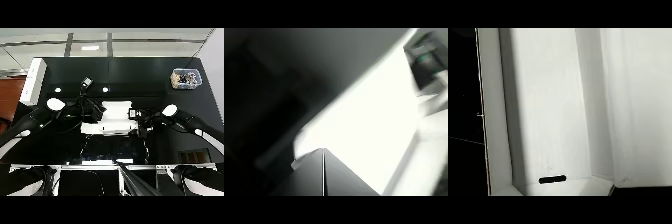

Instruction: Fold the box and place the chain.

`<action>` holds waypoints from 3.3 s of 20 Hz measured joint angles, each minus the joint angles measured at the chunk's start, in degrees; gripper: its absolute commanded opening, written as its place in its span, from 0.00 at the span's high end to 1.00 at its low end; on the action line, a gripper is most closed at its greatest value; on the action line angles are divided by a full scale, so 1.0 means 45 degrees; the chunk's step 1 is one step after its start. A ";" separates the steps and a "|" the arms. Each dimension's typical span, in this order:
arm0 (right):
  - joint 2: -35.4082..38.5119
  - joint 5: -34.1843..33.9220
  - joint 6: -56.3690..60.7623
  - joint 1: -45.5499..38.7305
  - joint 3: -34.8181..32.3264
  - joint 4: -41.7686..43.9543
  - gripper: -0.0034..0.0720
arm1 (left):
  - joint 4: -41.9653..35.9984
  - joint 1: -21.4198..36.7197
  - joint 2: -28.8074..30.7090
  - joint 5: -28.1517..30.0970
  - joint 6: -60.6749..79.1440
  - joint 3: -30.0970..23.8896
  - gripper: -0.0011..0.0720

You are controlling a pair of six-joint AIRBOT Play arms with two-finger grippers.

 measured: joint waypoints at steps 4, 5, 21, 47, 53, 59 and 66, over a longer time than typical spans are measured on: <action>0.0000 0.0000 -0.0024 0.0000 0.0000 -0.0010 0.63 | 0.1132 0.0000 -0.1297 -0.1117 -0.0952 0.0568 0.96; 0.0000 0.0010 -0.0024 0.0000 0.0000 -0.0015 0.63 | 0.1302 0.0000 -0.1525 -0.1486 -0.1093 0.0699 0.96; 0.0000 -0.0015 0.0010 0.0000 0.0000 0.0015 0.63 | 0.4692 0.1977 0.2662 -0.4517 -0.0413 0.0345 0.59; 0.0000 -0.0029 0.0005 0.0000 0.0000 0.0015 0.63 | 0.4279 -0.0602 0.0287 -0.2200 0.6222 -0.0933 0.67; 0.0000 -0.0044 0.0005 -0.0005 0.0000 0.0019 0.63 | 0.3512 -0.0602 0.0194 -0.1962 0.6227 -0.0860 0.67; 0.0000 -0.0044 0.0000 -0.0005 0.0000 0.0010 0.63 | 0.2098 -0.0850 -0.0277 -0.1656 0.6484 -0.0860 0.67; 0.0000 -0.0034 0.0005 -0.0005 0.0000 0.0015 0.63 | 0.0996 -0.0942 -0.0743 -0.1554 0.6620 -0.0860 0.79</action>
